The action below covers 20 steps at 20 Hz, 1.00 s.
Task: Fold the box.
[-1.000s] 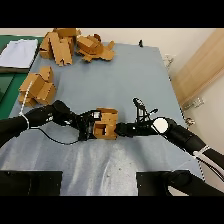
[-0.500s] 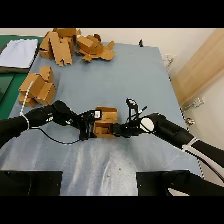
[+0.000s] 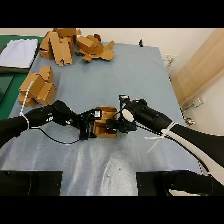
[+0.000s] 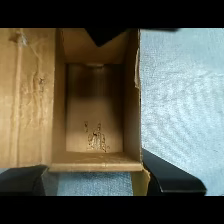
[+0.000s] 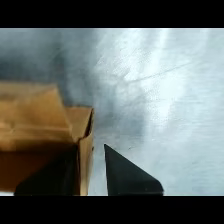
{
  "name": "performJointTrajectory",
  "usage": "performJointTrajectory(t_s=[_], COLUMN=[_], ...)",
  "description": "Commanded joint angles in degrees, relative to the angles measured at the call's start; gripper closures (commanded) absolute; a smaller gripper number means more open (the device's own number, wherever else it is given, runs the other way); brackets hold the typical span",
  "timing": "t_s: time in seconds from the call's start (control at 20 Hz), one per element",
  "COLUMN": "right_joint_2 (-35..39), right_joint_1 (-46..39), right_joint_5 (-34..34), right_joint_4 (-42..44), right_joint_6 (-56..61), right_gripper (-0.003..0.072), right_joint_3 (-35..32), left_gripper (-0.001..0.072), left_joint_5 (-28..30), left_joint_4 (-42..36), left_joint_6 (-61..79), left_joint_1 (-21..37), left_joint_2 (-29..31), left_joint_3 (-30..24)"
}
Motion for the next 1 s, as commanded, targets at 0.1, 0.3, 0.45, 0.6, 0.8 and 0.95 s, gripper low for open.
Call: performJointTrajectory(t_s=[0.1,0.3,0.45,0.6,0.8,0.95], right_joint_2=[-3.6,-5.3,-6.5,-8.1,-9.9,-10.2], right_joint_1=[0.6,1.2,1.4,1.4,1.4,1.4], right_joint_5=[4.1,3.2,2.9,3.1,3.1,3.1], right_joint_4=[-3.0,-1.3,-1.3,-0.2,0.6,0.7], right_joint_6=[4.9,5.4,6.6,7.3,7.1,6.2], right_gripper=[0.0411,0.0411,0.0411,0.0423,0.0683,0.0685], right_joint_3=[2.5,3.6,5.0,5.0,5.0,5.0], left_gripper=[0.0240,0.0240,0.0240,0.0240,0.0240,0.0240], left_joint_5=[-0.1,-0.1,0.0,0.0,0.0,-0.1], left_joint_4=[0.0,0.0,0.0,0.0,0.0,0.0], left_joint_6=[0.0,0.0,0.0,0.0,0.0,0.0], left_joint_1=[0.0,0.0,0.0,0.0,0.0,0.0], left_joint_2=[0.0,0.0,0.0,0.0,0.0,0.0], left_joint_3=[0.0,0.0,0.0,0.0,0.0,0.0])
